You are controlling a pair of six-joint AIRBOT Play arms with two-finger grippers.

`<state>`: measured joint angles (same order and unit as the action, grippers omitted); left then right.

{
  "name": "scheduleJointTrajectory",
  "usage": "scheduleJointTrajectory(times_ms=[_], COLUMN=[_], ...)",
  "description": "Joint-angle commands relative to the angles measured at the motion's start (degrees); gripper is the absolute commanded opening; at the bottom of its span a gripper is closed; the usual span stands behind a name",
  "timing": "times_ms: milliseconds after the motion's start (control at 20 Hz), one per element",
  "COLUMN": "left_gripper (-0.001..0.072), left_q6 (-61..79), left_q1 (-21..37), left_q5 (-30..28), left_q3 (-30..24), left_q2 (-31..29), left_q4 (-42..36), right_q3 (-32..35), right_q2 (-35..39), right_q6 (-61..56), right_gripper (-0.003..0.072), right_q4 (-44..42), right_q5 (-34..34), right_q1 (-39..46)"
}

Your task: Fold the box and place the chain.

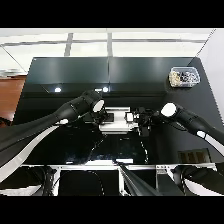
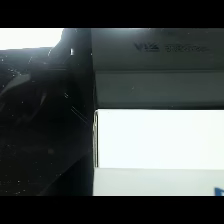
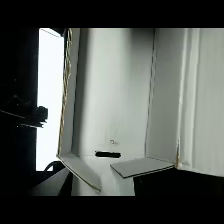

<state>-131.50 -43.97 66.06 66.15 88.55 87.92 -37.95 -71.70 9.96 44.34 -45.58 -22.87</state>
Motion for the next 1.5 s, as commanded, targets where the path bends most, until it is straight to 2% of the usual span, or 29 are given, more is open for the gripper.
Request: scheduleJointTrajectory(times_ms=[0,50,350,550,600,650,700,750,800,850,900,950,1000,1050,1100,1200,1350,1450], left_gripper=[0.0024,0.0024,0.0025,0.0025,0.0025,0.0025,0.0025,0.0025,0.0025,0.0025,0.0025,0.0025,0.0025,0.0025,0.0025,0.0025,0.0025,0.0025], left_q6=[0.5,1.2,1.2,1.2,1.2,1.2,1.2,1.2,1.2,1.2,1.2,1.2,1.2,1.2,1.2,1.2,1.2,1.2], left_q1=[0.0,0.0,0.0,0.0,0.0,0.0,0.0,0.0,0.0,0.0,0.0,0.0,0.0,0.0,0.0,0.0,0.0,0.0], left_q5=[-0.2,-0.4,-1.9,-1.9,-2.0,-2.0,-2.0,-2.0,-2.0,-1.9,-1.9,-1.9,-1.9,-1.9,-1.9,-1.9,-2.0,-2.0], left_q3=[0.0,0.0,0.0,0.0,0.0,0.0,0.0,0.0,0.0,0.0,0.0,0.0,0.0,0.0,0.0,0.0,0.0,0.0], left_q2=[0.0,0.0,0.0,0.0,0.0,0.0,0.0,0.0,0.0,0.0,0.0,0.0,0.0,0.0,0.0,0.0,0.0,0.0], left_q4=[-0.1,-0.4,-1.2,-1.4,-1.4,-1.4,-1.4,-1.5,-1.5,-1.5,-1.5,-1.6,-1.6,-1.6,-1.6,-1.6,-1.6,-1.6], right_q3=[0.0,0.0,0.2,0.2,0.2,0.2,0.2,0.2,0.2,0.2,0.2,0.2,0.2,0.2,0.1,-0.4,-5.6,-7.3], right_q2=[0.0,0.0,-1.6,-3.0,-3.1,-3.2,-3.2,-3.3,-3.3,-3.3,-3.3,-3.3,-3.3,-3.3,-2.9,-0.3,7.7,12.8], right_q6=[-1.2,-1.2,-1.2,-1.3,-1.4,-1.4,-1.4,-1.5,-2.1,-3.2,-4.3,-5.3,-6.1,-7.4,-10.4,-23.6,-47.9,-68.6], right_gripper=[0.0320,0.0290,0.0290,0.0289,0.0253,0.0091,0.0068,0.0227,0.0424,0.0376,0.0176,0.0349,0.0431,0.0167,0.0014,0.0013,0.0013,0.0014], right_q4=[-1.7,-3.6,-13.4,-15.4,-15.3,-15.3,-15.3,-15.4,-15.4,-15.2,-15.0,-15.0,-15.0,-14.0,-12.5,-8.1,10.5,21.0], right_q5=[-1.1,-1.0,0.1,1.8,1.7,1.6,1.7,1.9,1.9,1.7,1.6,1.7,1.3,0.7,0.4,-1.2,-10.4,-12.2], right_q1=[0.0,0.0,-0.1,0.0,0.0,0.0,0.0,0.0,0.0,0.0,0.0,0.0,0.0,0.0,0.1,1.6,9.8,19.7])
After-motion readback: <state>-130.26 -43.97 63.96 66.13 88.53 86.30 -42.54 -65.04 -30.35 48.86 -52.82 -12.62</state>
